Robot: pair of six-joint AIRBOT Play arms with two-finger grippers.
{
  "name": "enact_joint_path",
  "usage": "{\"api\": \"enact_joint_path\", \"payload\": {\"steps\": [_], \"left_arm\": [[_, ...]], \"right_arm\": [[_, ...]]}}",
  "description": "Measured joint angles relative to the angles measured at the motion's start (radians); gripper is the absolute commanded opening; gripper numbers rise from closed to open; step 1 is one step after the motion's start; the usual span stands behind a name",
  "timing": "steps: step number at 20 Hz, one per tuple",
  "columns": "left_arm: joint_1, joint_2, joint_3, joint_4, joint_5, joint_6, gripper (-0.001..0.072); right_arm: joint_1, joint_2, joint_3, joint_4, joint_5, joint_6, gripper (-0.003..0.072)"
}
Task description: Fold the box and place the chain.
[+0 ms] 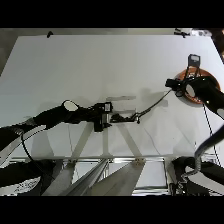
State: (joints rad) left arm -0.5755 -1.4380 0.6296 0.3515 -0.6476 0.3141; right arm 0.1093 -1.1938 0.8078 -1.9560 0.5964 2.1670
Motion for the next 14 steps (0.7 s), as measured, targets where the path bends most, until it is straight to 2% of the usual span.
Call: {"api": "enact_joint_path", "payload": {"steps": [8,14], "left_arm": [[0.0,0.0,0.0,0.0,0.0,0.0,0.0152],[0.0,0.0,0.0,0.0,0.0,0.0,0.0152]], "right_arm": [[0.238,0.39,0.0,0.029,0.169,-0.176,0.0012],[0.467,0.532,0.0,0.117,0.221,-0.204,0.0012]]}}
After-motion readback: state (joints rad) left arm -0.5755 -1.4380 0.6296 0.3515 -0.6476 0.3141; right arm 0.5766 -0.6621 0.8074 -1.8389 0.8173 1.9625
